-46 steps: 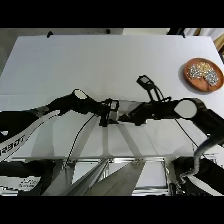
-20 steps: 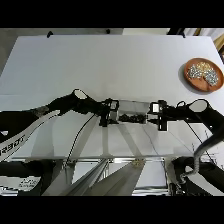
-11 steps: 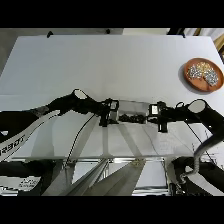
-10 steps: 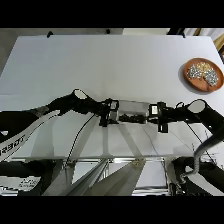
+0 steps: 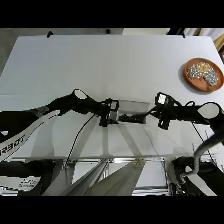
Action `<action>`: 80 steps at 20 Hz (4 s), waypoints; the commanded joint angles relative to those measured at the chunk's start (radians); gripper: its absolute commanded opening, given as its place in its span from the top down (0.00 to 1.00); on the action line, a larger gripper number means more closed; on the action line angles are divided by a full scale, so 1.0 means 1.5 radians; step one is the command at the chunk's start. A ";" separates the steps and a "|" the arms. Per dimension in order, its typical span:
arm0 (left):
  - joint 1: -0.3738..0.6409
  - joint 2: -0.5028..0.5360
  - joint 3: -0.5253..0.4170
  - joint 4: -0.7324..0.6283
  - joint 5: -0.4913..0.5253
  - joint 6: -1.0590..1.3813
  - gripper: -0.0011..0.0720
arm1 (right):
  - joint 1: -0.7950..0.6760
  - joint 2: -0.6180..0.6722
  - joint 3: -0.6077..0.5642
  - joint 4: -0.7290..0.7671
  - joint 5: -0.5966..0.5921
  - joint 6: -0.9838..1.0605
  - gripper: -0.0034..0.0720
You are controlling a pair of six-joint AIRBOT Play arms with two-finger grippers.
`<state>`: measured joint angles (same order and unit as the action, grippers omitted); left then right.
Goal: Fold the box and place the chain.
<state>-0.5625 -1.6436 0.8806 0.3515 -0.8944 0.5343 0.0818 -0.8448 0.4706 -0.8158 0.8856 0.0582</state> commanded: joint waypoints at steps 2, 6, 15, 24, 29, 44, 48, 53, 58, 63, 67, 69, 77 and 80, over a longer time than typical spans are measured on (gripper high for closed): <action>0.000 0.000 0.001 0.000 0.000 0.000 0.79 | 0.054 0.022 0.004 0.155 -0.002 0.031 0.94; 0.000 0.000 0.001 0.000 0.000 0.000 0.79 | 0.135 -0.030 0.006 0.183 -0.071 0.033 0.94; 0.000 0.000 0.001 0.000 0.000 0.000 0.79 | 0.177 -0.096 0.031 0.069 -0.107 0.209 0.66; 0.000 0.000 0.001 0.000 0.000 0.000 0.79 | 0.142 -0.143 0.369 -0.037 0.080 0.208 0.89; 0.000 0.000 0.001 0.000 0.000 0.000 0.79 | 0.129 -0.266 0.369 -0.049 0.150 0.212 0.89; 0.000 0.000 0.001 0.000 0.000 0.000 0.79 | 0.228 -0.273 0.294 -0.050 0.203 0.218 0.63; 0.000 0.000 0.001 0.000 0.000 0.000 0.79 | 0.229 -0.216 0.253 -0.068 0.173 0.219 0.59; 0.000 0.000 0.001 0.000 0.000 0.000 0.79 | 0.229 -0.204 0.241 -0.135 0.145 0.248 0.48; 0.000 0.000 0.001 0.000 0.000 0.000 0.79 | 0.229 -0.204 0.241 -0.159 0.111 0.260 0.48; 0.000 0.000 0.001 0.000 0.000 0.000 0.79 | 0.229 -0.204 0.241 -0.160 0.109 0.260 0.52; 0.000 0.000 0.001 0.000 0.000 0.000 0.79 | 0.229 -0.204 0.241 -0.159 0.109 0.260 0.59; 0.000 0.000 0.001 0.000 0.000 0.000 0.79 | 0.229 -0.204 0.241 -0.159 0.107 0.260 0.66; 0.000 0.000 0.001 0.000 0.000 0.000 0.79 | 0.229 -0.204 0.241 -0.159 0.085 0.260 0.74; 0.000 0.000 0.001 0.000 0.000 0.000 0.79 | 0.229 -0.204 0.238 -0.158 0.055 0.260 0.74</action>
<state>-0.5617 -1.6440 0.8806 0.3511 -0.8906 0.5327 0.4244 -1.1511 0.8307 -1.0542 1.0149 0.4477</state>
